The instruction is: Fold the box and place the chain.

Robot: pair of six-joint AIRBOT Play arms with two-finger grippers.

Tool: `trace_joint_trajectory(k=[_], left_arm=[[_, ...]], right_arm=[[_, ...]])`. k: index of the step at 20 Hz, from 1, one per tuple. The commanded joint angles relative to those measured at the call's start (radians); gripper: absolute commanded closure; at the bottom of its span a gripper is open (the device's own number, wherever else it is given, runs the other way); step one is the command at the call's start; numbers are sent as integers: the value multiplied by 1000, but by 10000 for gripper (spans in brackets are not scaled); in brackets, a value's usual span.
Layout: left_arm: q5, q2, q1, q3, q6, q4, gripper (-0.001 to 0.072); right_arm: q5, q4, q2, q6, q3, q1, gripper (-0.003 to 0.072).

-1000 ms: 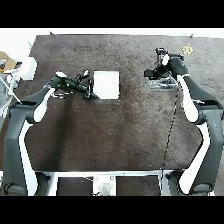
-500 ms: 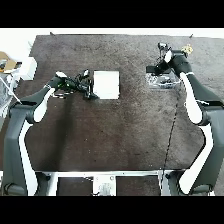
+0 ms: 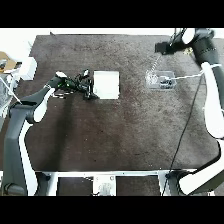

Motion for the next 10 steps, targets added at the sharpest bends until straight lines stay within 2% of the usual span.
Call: trace_joint_trajectory(k=[1,5,8,10], left_arm=[[0,0,0,0,0,0,355],[0,0,0,0,0,0,355],[0,0,0,0,0,0,355],[0,0,0,0,0,0,355]], right_arm=[[-101,-37,173,-43,1,45,686],[-318,-116,338,-66,1,106,686],[-484,-117,412,-127,1,147,686],[-544,-117,436,-160,1,177,686]])
